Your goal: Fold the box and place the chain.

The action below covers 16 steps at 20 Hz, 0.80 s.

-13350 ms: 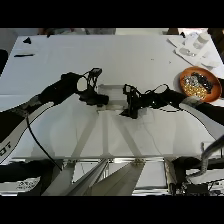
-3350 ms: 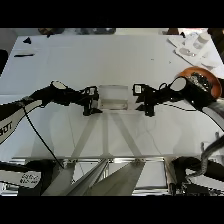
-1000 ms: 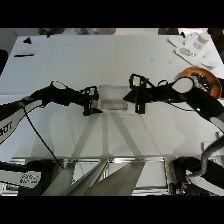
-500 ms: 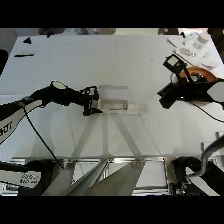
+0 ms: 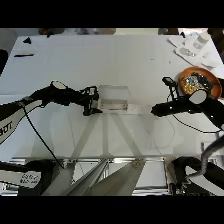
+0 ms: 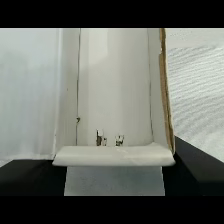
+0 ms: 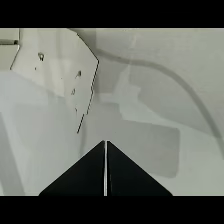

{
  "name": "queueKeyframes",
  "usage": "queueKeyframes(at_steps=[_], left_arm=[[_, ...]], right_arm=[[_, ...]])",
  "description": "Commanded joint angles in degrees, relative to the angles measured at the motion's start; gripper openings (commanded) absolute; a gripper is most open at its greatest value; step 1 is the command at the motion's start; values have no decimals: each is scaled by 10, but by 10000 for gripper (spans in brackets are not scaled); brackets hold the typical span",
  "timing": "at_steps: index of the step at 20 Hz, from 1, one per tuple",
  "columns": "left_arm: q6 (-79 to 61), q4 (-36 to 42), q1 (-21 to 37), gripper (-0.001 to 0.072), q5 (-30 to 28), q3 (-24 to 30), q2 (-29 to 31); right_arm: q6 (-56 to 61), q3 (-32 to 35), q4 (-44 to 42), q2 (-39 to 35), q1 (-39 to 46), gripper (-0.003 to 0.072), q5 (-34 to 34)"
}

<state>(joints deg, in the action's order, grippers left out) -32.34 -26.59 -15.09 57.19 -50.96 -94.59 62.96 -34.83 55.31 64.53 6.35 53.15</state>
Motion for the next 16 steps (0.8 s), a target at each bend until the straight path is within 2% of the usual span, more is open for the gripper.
queueKeyframes(at_steps=[1, 7, 16], left_arm=[[0, 0, 0, 346, 0, 0, 0], [0, 0, 0, 346, 0, 0, 0], [0, 0, 0, 346, 0, 0, 0]], right_arm=[[-28, 14, -101, 50, 2, 9, -54], [-148, 14, -267, 128, 1, 9, -55], [-217, 13, -395, 143, -56, 13, -41]])
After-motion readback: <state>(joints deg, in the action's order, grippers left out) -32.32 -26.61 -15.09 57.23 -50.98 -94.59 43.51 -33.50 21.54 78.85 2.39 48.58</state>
